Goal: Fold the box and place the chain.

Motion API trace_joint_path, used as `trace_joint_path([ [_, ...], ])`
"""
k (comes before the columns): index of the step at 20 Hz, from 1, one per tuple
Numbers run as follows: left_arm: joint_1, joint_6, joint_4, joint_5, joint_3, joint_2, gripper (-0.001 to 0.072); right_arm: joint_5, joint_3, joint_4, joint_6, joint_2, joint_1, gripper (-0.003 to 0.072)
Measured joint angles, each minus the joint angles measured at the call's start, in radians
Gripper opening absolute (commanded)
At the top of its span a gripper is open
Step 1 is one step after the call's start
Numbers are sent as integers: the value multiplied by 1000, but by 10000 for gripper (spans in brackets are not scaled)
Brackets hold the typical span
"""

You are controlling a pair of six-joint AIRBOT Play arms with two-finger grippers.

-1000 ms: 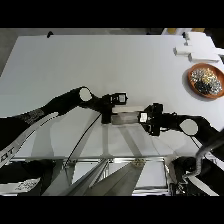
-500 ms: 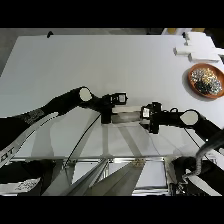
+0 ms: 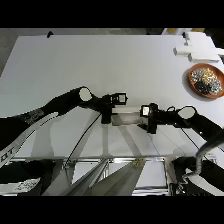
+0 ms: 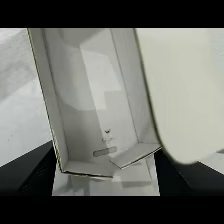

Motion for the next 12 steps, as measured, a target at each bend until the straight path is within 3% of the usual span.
trace_joint_path([
  [12,0,1,1,0,0,0,11,42,1,34,-67,-76,8,571],
])
